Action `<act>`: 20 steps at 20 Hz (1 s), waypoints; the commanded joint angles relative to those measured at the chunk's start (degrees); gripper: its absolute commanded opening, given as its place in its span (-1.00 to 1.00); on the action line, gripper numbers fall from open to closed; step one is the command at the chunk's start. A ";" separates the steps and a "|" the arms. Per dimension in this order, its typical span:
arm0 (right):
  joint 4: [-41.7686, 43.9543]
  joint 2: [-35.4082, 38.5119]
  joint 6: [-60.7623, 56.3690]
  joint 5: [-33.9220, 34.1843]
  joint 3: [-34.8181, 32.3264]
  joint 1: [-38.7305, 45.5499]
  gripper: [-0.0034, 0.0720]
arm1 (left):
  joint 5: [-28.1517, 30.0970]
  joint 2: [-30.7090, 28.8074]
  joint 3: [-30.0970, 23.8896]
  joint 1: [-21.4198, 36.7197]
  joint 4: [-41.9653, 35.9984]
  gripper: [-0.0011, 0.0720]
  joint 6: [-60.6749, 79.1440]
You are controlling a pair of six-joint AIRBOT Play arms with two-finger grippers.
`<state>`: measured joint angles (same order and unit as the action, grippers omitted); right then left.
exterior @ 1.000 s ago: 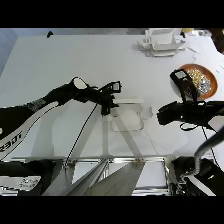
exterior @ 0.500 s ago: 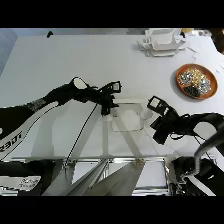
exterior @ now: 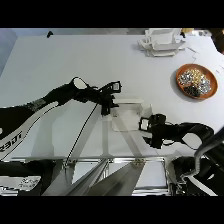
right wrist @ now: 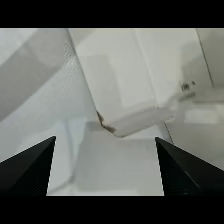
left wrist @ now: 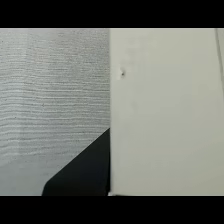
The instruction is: Fold the box and place the chain.
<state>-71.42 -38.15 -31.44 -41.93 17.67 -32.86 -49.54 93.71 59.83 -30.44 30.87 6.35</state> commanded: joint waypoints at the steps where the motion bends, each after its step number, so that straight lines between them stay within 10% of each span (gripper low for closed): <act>1: -3.43 0.04 9.51 10.97 -4.28 -6.14 0.97 | 0.00 0.02 0.02 -0.02 0.00 -0.94 0.02; 12: -4.87 -8.76 11.15 27.96 -5.90 -6.73 0.95 | 0.00 0.02 0.02 -0.02 0.00 -0.94 0.02; 20: -4.37 -8.76 11.15 19.82 0.17 0.26 0.94 | 0.00 0.02 0.02 -0.02 0.00 -0.94 0.02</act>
<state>-76.05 -46.78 -20.45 -17.76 15.35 -34.26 -49.36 93.71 59.86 -30.44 30.85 6.33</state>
